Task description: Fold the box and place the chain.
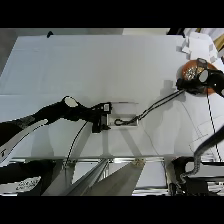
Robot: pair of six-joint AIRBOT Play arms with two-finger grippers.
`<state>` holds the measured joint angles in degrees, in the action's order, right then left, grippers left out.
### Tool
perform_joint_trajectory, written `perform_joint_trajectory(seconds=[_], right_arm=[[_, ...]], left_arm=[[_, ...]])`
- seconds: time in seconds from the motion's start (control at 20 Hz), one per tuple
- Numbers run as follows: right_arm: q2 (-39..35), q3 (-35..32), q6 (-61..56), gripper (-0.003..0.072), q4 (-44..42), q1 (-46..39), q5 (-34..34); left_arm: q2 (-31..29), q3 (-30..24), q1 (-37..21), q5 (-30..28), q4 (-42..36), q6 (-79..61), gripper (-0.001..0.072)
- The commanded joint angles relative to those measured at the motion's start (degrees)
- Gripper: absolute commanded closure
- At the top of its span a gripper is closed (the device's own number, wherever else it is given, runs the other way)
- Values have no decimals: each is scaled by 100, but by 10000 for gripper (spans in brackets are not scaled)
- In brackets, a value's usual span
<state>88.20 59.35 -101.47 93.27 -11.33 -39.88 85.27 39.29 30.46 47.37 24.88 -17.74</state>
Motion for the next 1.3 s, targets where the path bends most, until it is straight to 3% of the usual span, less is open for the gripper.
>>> perform_joint_trajectory(seconds=[0.0,0.05,0.1,0.25,0.4,0.6,0.85,1.15,1.25], right_arm=[[44,4,-72,299,33,-11,376],[57,4,-72,315,70,-11,380],[87,2,-72,416,81,-11,330],[216,2,-74,485,76,-9,146],[181,0,-55,669,79,-4,-37],[-308,0,284,670,74,-4,-422],[-1537,-2,1394,670,-83,131,-1178],[-3084,-13,2422,670,-1585,728,-2249],[-3515,-13,2415,670,-1683,1115,-2461]], left_arm=[[-4,0,0,0,2,-2,566],[-4,0,0,0,2,-2,566],[-4,0,0,0,2,-2,566],[-4,0,0,0,2,-2,566],[-4,0,0,0,2,-2,566],[-7,0,0,0,2,-2,566],[-4,0,0,-2,2,-2,566],[-4,0,0,0,2,-2,566],[-4,0,0,0,2,-2,566]])
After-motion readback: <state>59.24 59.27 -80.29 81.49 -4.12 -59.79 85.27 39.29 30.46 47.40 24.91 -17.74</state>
